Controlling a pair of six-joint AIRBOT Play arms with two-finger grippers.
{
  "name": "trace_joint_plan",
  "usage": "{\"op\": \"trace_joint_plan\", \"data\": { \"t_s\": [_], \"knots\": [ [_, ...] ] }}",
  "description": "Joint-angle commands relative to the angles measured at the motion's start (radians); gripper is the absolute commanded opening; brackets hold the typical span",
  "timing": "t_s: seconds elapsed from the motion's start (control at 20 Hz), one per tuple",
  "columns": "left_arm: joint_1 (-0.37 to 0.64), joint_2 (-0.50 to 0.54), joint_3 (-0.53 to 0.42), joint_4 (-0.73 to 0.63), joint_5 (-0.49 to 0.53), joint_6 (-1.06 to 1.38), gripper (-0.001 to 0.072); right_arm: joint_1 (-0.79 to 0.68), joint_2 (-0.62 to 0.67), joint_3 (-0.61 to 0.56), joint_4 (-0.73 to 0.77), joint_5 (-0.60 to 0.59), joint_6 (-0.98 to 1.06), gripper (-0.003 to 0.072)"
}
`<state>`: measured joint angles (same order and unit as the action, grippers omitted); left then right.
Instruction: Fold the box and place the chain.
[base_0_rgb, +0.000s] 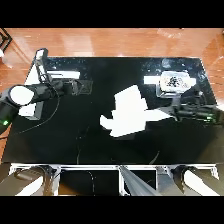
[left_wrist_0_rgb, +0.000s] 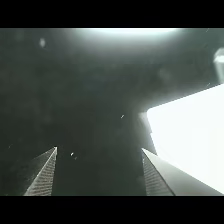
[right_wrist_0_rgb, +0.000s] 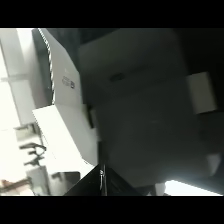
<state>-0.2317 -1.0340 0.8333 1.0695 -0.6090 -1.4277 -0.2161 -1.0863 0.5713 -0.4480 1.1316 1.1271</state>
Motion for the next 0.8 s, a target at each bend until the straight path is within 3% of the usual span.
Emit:
{"op": "trace_joint_plan", "data": {
  "t_s": [0.0,0.2,0.4,0.6,0.75],
  "knots": [
    [0.071,-0.058,0.000,-0.045,-0.053,0.019,0.0640,0.267,0.030,-0.011,0.043,-0.247,0.045,0.0018],
    [0.151,-0.145,0.000,-0.250,-0.265,0.215,0.0640,0.459,0.030,-0.011,0.039,-0.409,-0.186,0.0019],
    [0.217,-0.224,-0.007,-0.299,-0.491,0.282,0.0639,0.491,0.030,-0.011,0.031,-0.409,-0.405,0.0018],
    [0.222,-0.239,-0.072,-0.346,-0.544,0.393,0.0638,0.492,0.030,-0.011,0.030,-0.422,-0.518,0.0018],
    [0.210,-0.283,-0.113,-0.499,-0.566,0.532,0.0638,0.492,0.030,-0.011,0.029,-0.422,-0.528,0.0019]
  ]
}}
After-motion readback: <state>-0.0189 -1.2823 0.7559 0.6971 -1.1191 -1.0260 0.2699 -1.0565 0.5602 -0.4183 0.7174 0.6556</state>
